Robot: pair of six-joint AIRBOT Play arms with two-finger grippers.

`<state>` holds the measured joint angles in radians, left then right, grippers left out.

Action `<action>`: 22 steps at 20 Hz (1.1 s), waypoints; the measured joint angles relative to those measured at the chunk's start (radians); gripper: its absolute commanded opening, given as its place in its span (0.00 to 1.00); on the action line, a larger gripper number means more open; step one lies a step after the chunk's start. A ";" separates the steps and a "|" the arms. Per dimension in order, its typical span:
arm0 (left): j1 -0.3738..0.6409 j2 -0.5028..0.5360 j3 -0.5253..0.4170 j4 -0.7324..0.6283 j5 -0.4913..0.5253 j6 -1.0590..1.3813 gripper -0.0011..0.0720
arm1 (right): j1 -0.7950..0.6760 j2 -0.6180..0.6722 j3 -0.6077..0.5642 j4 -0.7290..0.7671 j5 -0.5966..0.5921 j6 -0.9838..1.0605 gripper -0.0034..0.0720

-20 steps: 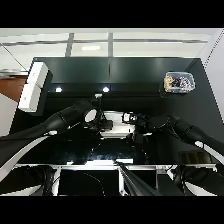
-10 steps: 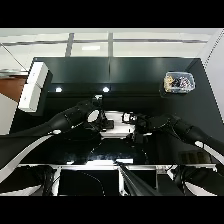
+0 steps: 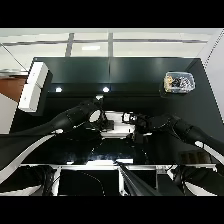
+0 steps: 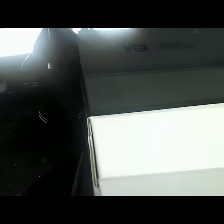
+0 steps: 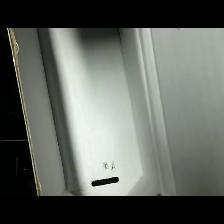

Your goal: Fold the box and place the chain.

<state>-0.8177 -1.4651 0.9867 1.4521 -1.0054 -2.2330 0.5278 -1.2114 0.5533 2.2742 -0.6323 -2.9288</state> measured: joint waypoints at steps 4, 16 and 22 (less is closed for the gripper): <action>0.000 -0.003 0.018 0.003 -0.021 0.000 0.33 | 0.000 0.000 0.000 0.000 0.000 0.000 0.66; -0.003 -0.011 0.043 0.019 -0.046 -0.033 0.06 | 0.000 0.000 0.000 0.000 0.000 0.001 0.66; -0.010 -0.015 0.043 0.025 -0.051 -0.041 0.05 | 0.000 0.000 0.000 0.001 0.000 0.002 0.66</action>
<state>-0.8280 -1.4803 1.0298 1.4769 -1.0565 -2.2738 0.5278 -1.2114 0.5533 2.2749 -0.6327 -2.9269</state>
